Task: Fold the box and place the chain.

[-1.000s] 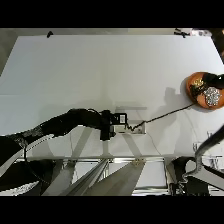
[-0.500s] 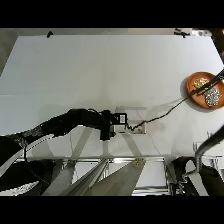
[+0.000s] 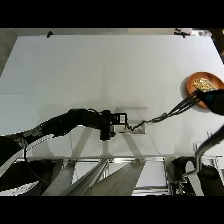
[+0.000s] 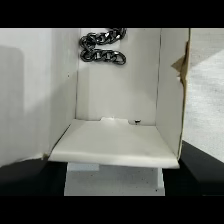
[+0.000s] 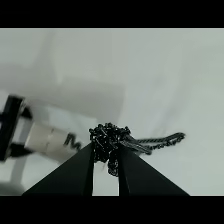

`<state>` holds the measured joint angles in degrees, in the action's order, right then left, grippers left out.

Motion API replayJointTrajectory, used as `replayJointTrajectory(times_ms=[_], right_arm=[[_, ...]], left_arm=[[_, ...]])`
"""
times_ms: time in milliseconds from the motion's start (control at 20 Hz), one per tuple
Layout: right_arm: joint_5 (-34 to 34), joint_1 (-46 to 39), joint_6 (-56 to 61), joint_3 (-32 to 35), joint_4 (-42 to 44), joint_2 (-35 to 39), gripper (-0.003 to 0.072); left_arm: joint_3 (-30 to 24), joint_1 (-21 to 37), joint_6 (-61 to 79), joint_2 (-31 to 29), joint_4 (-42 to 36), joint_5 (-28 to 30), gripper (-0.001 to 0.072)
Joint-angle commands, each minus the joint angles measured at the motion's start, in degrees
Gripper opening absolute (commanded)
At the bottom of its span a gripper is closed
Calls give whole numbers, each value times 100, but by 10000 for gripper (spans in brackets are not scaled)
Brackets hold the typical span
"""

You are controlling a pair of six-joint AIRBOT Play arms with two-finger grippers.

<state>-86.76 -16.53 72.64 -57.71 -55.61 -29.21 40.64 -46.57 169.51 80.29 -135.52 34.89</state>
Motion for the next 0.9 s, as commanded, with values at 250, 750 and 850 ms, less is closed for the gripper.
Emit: replayJointTrajectory(times_ms=[250, 750, 850], right_arm=[[509, 1989, 525, 610, 162, 164, 4], [1853, 3748, 975, 1851, -400, -332, 4], [1965, 3783, 1012, 2009, -522, -525, 4]], left_arm=[[0, 4, 2, -2, 2, 0, 276], [0, 4, 2, -2, 0, 0, 276], [0, 4, 2, -2, 2, 2, 276]])
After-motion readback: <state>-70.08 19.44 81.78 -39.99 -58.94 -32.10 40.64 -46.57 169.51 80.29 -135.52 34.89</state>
